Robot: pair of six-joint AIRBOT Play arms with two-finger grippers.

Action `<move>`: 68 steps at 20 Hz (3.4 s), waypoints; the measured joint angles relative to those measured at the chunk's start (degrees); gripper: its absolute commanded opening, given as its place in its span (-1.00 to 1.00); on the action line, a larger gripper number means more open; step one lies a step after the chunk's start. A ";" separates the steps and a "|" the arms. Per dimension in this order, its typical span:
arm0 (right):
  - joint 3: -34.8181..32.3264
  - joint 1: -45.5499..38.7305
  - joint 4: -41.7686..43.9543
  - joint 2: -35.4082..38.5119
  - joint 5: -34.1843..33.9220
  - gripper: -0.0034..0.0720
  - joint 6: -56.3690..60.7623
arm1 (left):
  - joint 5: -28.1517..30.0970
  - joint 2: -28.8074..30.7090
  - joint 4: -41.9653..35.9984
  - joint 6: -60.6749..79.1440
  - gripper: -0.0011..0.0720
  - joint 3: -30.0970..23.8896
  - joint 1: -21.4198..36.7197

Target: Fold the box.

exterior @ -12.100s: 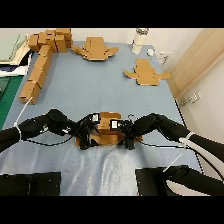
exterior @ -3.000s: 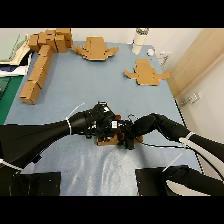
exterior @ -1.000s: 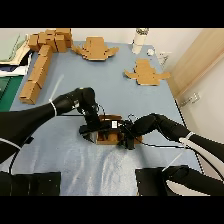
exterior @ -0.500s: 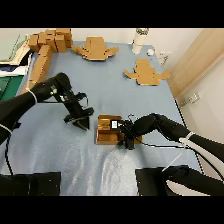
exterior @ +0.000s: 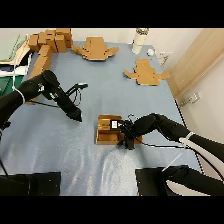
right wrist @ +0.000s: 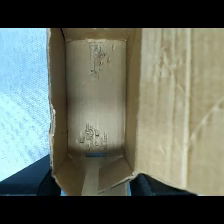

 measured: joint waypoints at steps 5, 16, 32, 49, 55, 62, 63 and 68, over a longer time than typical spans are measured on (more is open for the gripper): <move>0.00 0.00 0.00 0.00 0.02 0.44 0.00 | 15.74 9.64 0.55 19.91 -0.93 -13.00 -4.63; 0.00 0.00 0.00 0.00 0.00 0.44 0.02 | 28.81 19.78 -25.68 61.42 0.93 -34.03 -9.25; 0.00 0.00 0.02 0.00 0.02 0.44 0.00 | 34.05 15.80 -29.62 65.83 0.93 -34.45 -14.36; 0.00 0.00 0.02 0.00 0.02 0.44 0.00 | 33.99 12.83 -32.09 67.21 0.93 -32.44 -16.57; 0.00 0.00 0.00 0.00 0.02 0.44 0.00 | 35.12 12.68 -31.54 66.18 0.63 -32.30 -17.27; 0.00 0.00 0.02 0.00 0.02 0.44 0.04 | 36.41 12.55 -31.26 64.65 0.01 -32.13 -17.62; 0.00 0.00 0.02 0.00 0.02 0.44 0.04 | 36.57 12.55 -31.19 64.54 0.27 -32.13 -17.68; 0.00 0.00 0.02 0.00 0.02 0.44 0.02 | 36.92 12.55 -30.69 64.32 0.36 -32.06 -17.99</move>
